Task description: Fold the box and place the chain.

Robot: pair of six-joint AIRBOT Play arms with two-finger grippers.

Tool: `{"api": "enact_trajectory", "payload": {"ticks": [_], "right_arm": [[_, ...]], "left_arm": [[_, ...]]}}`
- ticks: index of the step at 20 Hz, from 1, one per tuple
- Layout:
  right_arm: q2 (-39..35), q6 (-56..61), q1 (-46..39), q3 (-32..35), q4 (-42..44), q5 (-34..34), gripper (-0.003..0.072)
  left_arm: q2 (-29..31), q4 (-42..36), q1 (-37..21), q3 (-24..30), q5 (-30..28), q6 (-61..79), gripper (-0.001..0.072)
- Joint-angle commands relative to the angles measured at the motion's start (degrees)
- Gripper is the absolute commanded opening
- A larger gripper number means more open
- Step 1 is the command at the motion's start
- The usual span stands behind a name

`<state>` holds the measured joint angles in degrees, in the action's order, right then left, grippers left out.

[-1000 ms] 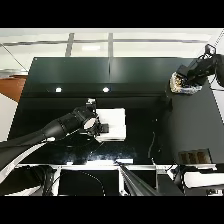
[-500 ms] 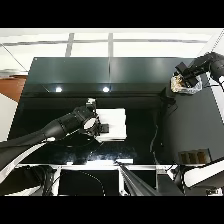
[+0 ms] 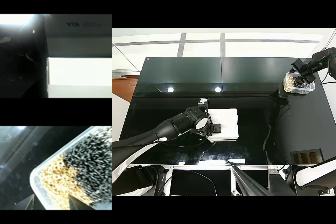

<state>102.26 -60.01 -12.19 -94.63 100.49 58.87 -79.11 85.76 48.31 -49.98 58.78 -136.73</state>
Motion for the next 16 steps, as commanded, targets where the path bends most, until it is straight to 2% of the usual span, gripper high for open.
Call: {"api": "enact_trajectory", "payload": {"ticks": [1,12,14,15,16], "right_arm": [[0.59,-2.23,-0.66,-0.94,-0.24,3.98,0.0484],[5.77,-2.71,0.50,-0.94,1.55,2.93,0.0482],[5.79,-4.20,0.50,-0.94,1.84,3.30,0.0459],[5.70,-6.29,0.44,-0.96,2.78,4.09,0.0165],[5.55,-8.98,0.33,-0.98,3.96,4.68,0.0025]], "left_arm": [[-0.04,0.07,-0.02,-0.02,0.04,0.00,0.0028],[-0.04,0.04,-0.02,-0.02,-0.09,0.00,0.0028],[-0.04,0.04,-0.02,-0.02,-0.09,0.00,0.0028],[-0.04,0.04,-0.02,-0.02,-0.09,0.00,0.0028],[-0.04,0.04,-0.02,-0.02,-0.09,0.00,0.0029]]}}
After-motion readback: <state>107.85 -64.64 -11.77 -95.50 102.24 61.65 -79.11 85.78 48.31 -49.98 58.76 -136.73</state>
